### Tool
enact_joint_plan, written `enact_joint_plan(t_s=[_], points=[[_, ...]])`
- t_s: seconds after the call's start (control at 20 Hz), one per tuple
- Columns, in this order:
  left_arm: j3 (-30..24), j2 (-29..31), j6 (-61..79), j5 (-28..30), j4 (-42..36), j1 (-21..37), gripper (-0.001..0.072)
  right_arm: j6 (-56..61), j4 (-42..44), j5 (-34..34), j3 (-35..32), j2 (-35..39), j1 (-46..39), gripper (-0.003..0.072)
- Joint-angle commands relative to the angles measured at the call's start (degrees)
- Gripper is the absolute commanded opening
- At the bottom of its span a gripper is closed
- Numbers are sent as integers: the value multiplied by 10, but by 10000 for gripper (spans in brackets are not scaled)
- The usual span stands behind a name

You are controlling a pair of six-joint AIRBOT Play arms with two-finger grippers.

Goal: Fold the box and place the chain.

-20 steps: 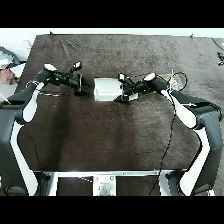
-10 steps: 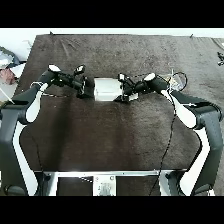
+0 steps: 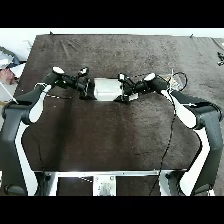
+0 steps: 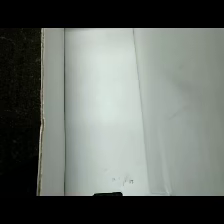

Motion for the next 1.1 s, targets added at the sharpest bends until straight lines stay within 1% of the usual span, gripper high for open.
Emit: enact_joint_plan(t_s=[0.0,0.3,0.7,1.05], points=[[-1,-8,0,7,7,-3,715,0,0,0,0,0,0,325],[-4,-7,0,34,7,-26,715,0,0,0,0,0,0,325],[-4,-7,-1,38,9,-26,714,0,0,0,0,0,0,325],[-4,-7,-2,39,29,-26,714,0,0,0,0,0,0,325]])
